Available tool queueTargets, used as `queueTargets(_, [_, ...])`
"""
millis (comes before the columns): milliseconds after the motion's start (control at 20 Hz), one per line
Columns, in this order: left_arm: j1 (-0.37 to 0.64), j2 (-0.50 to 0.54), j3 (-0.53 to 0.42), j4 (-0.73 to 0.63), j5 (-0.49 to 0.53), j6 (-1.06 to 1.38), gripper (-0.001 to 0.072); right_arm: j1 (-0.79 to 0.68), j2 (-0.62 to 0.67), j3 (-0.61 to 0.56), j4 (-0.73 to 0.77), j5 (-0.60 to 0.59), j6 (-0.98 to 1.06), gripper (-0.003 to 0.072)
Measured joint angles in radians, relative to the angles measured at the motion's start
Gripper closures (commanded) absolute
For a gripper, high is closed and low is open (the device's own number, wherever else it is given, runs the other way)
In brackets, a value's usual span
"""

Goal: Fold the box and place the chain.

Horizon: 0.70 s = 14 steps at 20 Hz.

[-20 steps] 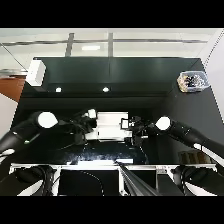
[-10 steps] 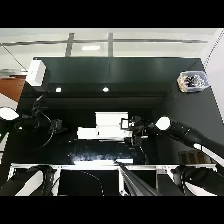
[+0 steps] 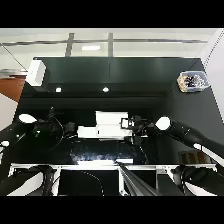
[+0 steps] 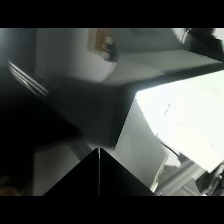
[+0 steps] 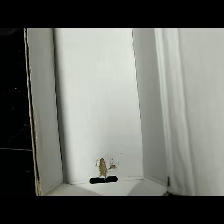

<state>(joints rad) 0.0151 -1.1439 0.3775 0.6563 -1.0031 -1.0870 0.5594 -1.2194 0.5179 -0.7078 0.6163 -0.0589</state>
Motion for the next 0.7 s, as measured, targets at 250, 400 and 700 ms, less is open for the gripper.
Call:
queueTargets(250, [-0.092,-0.008,-0.002,-0.042,0.072,0.008,0.0493,0.000,0.000,0.000,0.000,0.000,0.000,0.0211])
queueTargets(400, [-0.106,-0.008,0.014,-0.064,0.056,0.008,0.0147,0.000,0.000,0.000,0.000,0.000,0.000,0.0211])
queueTargets(700, [-0.119,-0.009,0.102,-0.050,-0.032,0.023,0.0052,0.000,0.000,0.000,0.000,0.000,0.000,0.0211])
